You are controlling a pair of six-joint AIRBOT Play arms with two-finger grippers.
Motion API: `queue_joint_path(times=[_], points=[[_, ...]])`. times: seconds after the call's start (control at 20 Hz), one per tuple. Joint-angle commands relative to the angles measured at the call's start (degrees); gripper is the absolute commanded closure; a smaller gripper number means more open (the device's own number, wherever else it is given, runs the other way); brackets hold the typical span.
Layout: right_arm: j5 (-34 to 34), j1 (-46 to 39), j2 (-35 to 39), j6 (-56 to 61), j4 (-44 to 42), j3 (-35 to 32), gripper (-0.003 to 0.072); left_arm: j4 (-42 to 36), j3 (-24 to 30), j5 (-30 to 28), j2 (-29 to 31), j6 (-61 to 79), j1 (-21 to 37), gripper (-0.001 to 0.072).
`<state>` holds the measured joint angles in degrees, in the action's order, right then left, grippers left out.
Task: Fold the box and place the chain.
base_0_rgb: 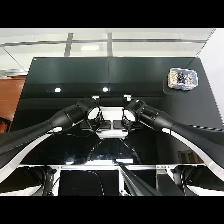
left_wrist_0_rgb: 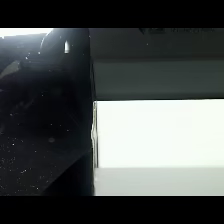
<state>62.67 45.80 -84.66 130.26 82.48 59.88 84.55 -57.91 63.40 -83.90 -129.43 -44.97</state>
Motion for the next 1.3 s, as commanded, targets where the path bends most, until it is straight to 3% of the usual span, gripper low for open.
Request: queue_joint_path(times=[0.0,0.25,0.35,0.4,0.55,0.75,0.85,0.95,1.05,1.1,1.25], points=[[0.2,0.0,-0.1,-0.7,-0.1,0.0,0.0671,0.2,-0.1,0.0,0.0,0.2,0.0,0.0681],[0.1,0.0,0.2,-0.7,0.5,0.0,0.0666,0.2,-0.1,0.0,0.0,0.2,0.0,0.0681],[0.3,0.0,0.7,-0.7,0.5,0.0,0.0319,0.2,-0.1,0.0,0.0,0.2,0.0,0.0681],[0.8,0.0,1.1,-0.9,0.5,0.0,0.0235,0.2,-0.1,0.0,0.0,0.2,0.0,0.068],[2.8,0.0,4.3,-4.0,-0.4,0.1,0.0238,0.2,-0.1,0.0,0.0,0.3,0.0,0.0681],[6.6,0.0,16.0,-8.5,1.2,0.1,0.0238,0.2,-0.1,0.1,0.0,0.3,0.0,0.0681],[8.4,-0.1,23.8,-8.6,8.5,0.1,0.0239,0.2,-0.1,0.1,0.0,0.3,0.0,0.0681],[12.1,-0.1,29.4,-8.6,22.4,0.1,0.0239,0.2,-0.1,0.1,0.0,0.3,0.0,0.0681],[18.2,-0.9,31.6,-8.6,38.6,0.0,0.0239,0.2,-0.1,0.1,0.0,0.2,0.0,0.0681],[18.9,-2.6,31.5,-8.6,42.5,0.0,0.0239,0.2,-0.1,0.1,0.0,0.2,0.0,0.0681],[7.8,-13.2,31.1,-9.6,41.0,-0.9,0.0239,0.2,-0.1,0.1,0.0,0.2,0.0,0.0681]])
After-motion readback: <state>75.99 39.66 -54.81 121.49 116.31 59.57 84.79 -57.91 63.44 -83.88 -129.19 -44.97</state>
